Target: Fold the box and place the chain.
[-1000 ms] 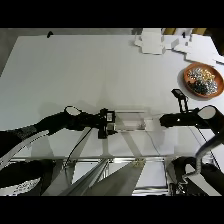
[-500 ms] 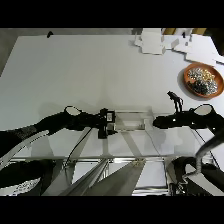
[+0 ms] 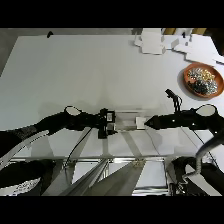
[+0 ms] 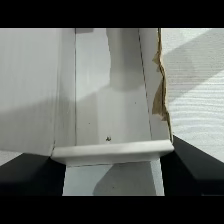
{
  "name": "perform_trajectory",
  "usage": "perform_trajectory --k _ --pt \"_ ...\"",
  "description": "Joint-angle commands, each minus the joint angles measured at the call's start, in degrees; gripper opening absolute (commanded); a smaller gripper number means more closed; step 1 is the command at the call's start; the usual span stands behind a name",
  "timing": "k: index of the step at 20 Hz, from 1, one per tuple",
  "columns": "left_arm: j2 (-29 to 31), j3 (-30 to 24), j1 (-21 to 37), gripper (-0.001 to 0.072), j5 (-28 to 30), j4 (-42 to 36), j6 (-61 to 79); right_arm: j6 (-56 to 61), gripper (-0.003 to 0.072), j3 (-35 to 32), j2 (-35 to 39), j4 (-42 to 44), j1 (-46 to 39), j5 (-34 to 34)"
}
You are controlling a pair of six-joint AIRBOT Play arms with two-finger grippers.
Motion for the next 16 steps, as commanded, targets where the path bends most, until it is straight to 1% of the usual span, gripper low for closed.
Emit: perform_trajectory --k 1,3,4,5,7,11,16 --pt "0.0 0.0 0.0 0.0207 0.0 0.0 0.0 0.5 0.034 0.0 0.2 0.4 3.1 -1.2" --pt "0.0 0.0 0.0 0.0207 0.0 0.0 0.0 1.9 0.034 0.0 0.2 0.0 5.1 -2.9" --pt "0.0 0.0 0.0 0.0207 0.0 0.0 0.0 5.0 0.0347 0.2 0.2 -0.6 6.2 -4.5" --pt "0.0 0.0 0.0 0.0207 0.0 0.0 0.0 8.8 0.0383 0.7 0.2 -1.8 7.6 -6.2" --pt "0.0 0.0 0.0 0.0207 0.0 0.0 0.0 14.1 0.0389 2.6 0.1 -6.6 10.7 -7.9" --pt "0.0 0.0 0.0 0.0207 0.0 0.0 0.0 28.5 0.0389 7.4 -2.2 -18.1 17.2 -9.5" --pt "0.0 0.0 0.0 0.0207 0.0 0.0 0.0 41.9 0.0388 11.7 -6.1 -27.2 25.1 -10.5"
